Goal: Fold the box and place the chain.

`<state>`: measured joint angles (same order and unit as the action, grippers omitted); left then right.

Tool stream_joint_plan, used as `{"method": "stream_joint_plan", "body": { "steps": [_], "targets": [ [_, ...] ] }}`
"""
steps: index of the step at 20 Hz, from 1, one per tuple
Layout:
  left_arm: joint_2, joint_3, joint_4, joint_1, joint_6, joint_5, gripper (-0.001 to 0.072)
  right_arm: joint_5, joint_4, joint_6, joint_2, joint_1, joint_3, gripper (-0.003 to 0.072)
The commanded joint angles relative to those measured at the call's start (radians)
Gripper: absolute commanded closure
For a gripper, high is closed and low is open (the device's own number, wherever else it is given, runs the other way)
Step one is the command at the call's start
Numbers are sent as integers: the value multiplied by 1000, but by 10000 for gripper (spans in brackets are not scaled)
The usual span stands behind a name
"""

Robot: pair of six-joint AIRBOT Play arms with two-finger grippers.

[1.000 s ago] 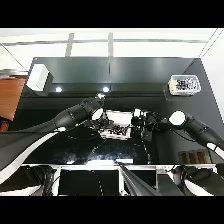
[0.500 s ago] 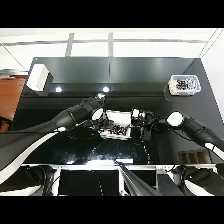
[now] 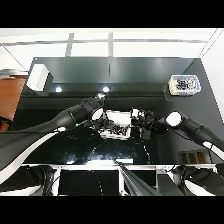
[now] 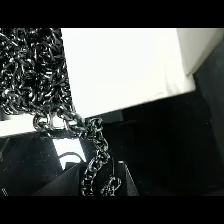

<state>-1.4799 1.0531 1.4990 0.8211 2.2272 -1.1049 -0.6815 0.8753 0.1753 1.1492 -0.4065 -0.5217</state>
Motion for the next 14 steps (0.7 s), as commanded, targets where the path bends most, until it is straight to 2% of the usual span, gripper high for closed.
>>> {"method": "stream_joint_plan", "body": {
  "steps": [1, 12, 13, 14],
  "targets": [
    [-1, 0, 0, -1, 0, 0, 678, 10, 1, 0, 3, -1, 0, 346],
    [-1, 0, 4, -1, 0, 1, 678, 42, 16, 1, 28, -51, 0, 359],
    [-1, 0, 4, -1, 0, 1, 678, 46, 15, 1, 28, -51, 0, 591],
    [-1, 0, 4, -1, 0, 1, 678, 48, 16, 5, 28, -51, 0, 665]
  ]
}}
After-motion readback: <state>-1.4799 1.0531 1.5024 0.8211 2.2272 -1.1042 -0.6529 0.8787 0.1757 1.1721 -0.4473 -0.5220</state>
